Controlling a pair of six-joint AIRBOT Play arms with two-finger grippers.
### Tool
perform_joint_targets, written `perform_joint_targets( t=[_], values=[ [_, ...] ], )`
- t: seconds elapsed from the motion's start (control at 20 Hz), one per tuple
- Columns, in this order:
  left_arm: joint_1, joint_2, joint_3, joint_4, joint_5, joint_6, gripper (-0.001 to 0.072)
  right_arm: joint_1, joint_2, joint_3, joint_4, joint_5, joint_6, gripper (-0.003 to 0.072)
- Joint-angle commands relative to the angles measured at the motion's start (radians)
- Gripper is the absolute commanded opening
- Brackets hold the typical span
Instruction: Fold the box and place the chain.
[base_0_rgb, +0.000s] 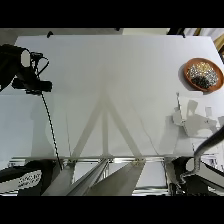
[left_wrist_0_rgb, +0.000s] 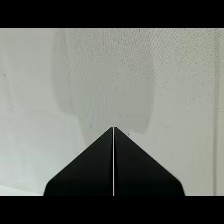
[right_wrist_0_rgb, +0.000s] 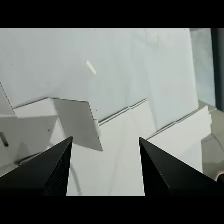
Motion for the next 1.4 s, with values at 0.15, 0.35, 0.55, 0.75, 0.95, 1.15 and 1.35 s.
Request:
perform_joint_targets(
  t=[0.15, 0.35, 0.55, 0.75, 0.95, 1.15, 1.35],
  values=[
    [0.001, 0.001, 0.000, 0.000, 0.000, 0.000, 0.0015, -0.068, -0.209, 0.054, 0.027, 0.121, -0.274, 0.0504],
    [0.001, 0.001, 0.000, 0.000, 0.000, 0.000, 0.0015, -0.092, -0.273, 0.054, 0.080, 0.141, -0.292, 0.0530],
    [0.001, 0.001, 0.000, 0.000, 0.000, 0.000, 0.0015, -0.097, -0.312, 0.054, 0.102, 0.111, -0.297, 0.0377],
    [0.001, 0.001, 0.000, 0.000, 0.000, 0.000, 0.0015, -0.096, -0.307, 0.054, 0.214, 0.144, -0.387, 0.0012],
    [0.001, 0.001, 0.000, 0.000, 0.000, 0.000, 0.0015, -0.096, -0.232, 0.054, 0.371, 0.188, -0.483, 0.0011],
    [0.001, 0.001, 0.000, 0.000, 0.000, 0.000, 0.0015, -0.096, -0.072, 0.025, 0.661, 0.205, -0.581, 0.0009],
    [0.001, 0.001, 0.000, 0.000, 0.000, 0.000, 0.0015, -0.025, 0.111, -0.155, 0.882, 0.214, -0.624, 0.0009]
  ],
)
